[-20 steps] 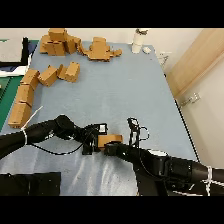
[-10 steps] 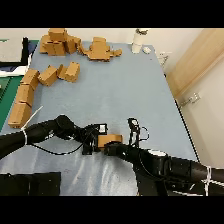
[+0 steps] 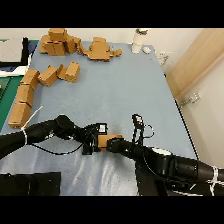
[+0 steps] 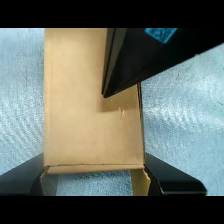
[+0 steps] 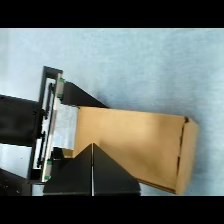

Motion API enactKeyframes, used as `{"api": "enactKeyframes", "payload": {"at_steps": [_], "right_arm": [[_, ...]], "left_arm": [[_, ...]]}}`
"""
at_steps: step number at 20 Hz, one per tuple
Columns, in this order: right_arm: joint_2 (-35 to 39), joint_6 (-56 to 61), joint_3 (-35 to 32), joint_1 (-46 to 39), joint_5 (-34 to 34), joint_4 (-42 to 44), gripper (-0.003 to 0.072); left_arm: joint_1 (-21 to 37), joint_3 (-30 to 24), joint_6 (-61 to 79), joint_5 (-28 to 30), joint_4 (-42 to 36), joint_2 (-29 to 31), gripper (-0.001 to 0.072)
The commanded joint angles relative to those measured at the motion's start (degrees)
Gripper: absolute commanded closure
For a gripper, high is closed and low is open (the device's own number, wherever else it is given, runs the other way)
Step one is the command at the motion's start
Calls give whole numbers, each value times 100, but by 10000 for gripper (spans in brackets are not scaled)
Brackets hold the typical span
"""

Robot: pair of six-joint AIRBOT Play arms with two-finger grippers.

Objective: Fold the box.

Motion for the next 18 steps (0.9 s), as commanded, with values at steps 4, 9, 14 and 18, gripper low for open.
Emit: {"api": "enactKeyframes", "payload": {"at_steps": [4,9,14,18], "right_arm": [[44,-372,455,2,-1392,-144,681],[42,-1958,1307,-466,-3976,577,681],[39,-2524,1552,-1327,-3711,1084,680],[-7,-2516,1552,-1471,-3613,1145,680]], "left_arm": [[4,7,7,11,4,2,182],[4,7,7,11,4,2,182],[4,7,7,11,4,2,182],[4,7,9,9,0,2,182]]}}
